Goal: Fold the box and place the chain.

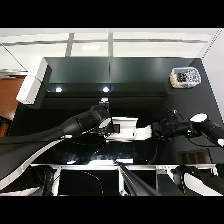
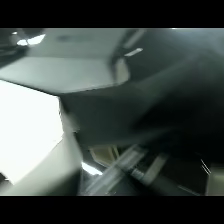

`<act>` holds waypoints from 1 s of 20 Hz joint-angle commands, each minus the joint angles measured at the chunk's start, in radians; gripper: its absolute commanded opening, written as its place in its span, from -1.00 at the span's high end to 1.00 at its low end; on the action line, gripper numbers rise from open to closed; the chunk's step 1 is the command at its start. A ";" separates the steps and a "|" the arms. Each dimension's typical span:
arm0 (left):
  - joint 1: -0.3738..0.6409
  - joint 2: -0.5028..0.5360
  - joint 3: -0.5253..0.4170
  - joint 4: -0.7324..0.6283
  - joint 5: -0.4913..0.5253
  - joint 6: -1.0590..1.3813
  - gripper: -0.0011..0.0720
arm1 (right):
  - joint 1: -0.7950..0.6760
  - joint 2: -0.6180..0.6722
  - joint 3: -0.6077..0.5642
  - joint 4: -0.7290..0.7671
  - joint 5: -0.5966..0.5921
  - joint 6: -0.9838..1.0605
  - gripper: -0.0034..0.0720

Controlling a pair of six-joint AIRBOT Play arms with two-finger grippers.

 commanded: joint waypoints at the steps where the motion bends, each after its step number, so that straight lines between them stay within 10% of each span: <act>1: 0.001 0.000 0.000 0.000 0.000 0.001 0.89 | 0.019 -0.010 0.064 0.039 0.085 -0.061 -0.92; 8: 0.001 0.000 0.000 0.002 0.000 0.001 0.89 | 0.061 -0.010 0.126 0.041 0.136 -0.051 -0.91; 20: 0.000 0.000 0.000 0.004 0.000 0.001 0.89 | 0.481 -0.010 0.185 -0.197 -0.259 0.365 -0.49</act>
